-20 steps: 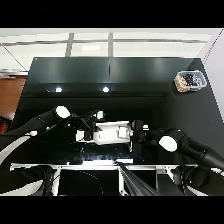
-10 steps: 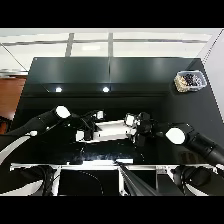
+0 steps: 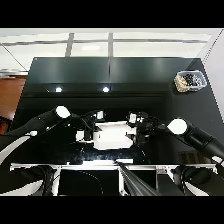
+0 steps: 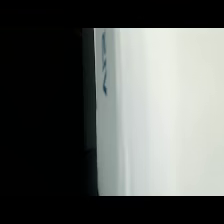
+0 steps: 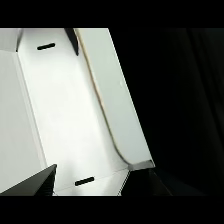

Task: Fold the box and place the chain.

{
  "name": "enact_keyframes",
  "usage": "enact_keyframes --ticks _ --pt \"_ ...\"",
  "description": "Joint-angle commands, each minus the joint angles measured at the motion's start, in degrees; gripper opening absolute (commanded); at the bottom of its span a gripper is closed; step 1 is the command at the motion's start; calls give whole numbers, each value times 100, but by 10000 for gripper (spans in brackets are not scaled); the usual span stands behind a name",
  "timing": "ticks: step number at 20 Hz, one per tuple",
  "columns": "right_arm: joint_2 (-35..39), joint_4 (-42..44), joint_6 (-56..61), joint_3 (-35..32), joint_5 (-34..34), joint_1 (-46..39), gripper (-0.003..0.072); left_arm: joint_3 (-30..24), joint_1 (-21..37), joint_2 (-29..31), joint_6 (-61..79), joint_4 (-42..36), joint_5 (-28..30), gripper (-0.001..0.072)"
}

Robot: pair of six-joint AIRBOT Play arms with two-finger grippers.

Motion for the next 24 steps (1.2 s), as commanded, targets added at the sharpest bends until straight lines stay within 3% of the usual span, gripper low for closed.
enact_keyframes --ticks 1,4,6,9,14,17,19,24 --pt "-92 -227 -354 7 83 -212 702 -4 2 -2 -7 0 -9 29" --pt "-76 -1316 299 7 592 -544 702 -4 2 -2 -7 0 -9 29" --pt "-76 -1360 479 0 1182 -540 701 -4 2 -2 -7 0 -9 29" --pt "-79 -1215 546 -15 1246 -177 701 -4 2 -2 -7 0 -9 29" --pt "-79 -876 584 -267 942 531 701 -4 2 -2 -7 0 -9 29" --pt "-79 -769 717 -267 238 894 701 -4 2 -2 -7 0 -9 29" --pt "-79 -713 863 -260 -160 994 702 -4 2 -2 -7 0 -9 29" --pt "79 -955 861 -63 -271 804 702 -4 2 -2 -7 0 -9 29"
